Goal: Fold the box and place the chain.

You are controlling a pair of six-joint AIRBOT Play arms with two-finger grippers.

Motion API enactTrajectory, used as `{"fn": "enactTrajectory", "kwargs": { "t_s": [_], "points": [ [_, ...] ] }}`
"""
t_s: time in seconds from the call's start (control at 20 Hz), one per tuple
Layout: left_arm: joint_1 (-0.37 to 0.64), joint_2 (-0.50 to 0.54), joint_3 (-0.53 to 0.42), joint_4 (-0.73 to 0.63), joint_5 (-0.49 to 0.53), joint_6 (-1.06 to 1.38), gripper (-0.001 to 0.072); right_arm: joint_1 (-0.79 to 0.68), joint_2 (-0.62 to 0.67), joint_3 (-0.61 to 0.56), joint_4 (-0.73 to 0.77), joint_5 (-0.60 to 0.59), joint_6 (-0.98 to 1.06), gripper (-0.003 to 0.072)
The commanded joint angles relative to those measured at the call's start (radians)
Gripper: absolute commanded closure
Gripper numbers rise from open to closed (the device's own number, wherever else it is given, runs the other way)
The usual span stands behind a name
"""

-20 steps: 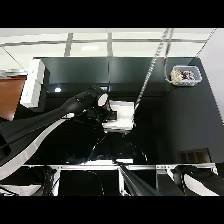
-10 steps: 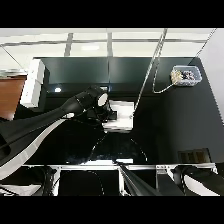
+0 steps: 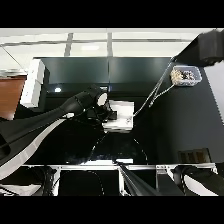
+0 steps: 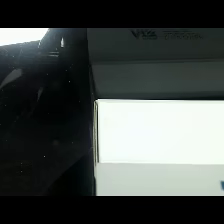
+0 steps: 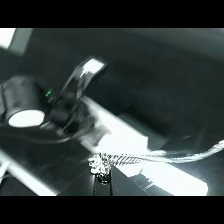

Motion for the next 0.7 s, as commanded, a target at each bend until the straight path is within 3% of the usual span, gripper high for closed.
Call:
{"fn": "enactTrajectory", "kwargs": {
  "t_s": [0.0, 0.45, 0.65],
  "points": [
    [0.001, 0.000, 0.000, 0.003, 0.002, 0.000, 0.0680, 0.016, 0.013, -0.151, 0.165, -0.071, -0.041, 0.0675],
    [0.001, 0.000, 0.000, 0.003, 0.001, 0.000, 0.0680, 0.106, 0.013, -0.534, 0.204, -0.367, -0.075, 0.0675],
    [0.001, 0.000, 0.000, 0.003, 0.000, 0.000, 0.0680, 0.106, 0.017, -0.579, 0.224, -0.400, -0.075, 0.0675]
  ]
}}
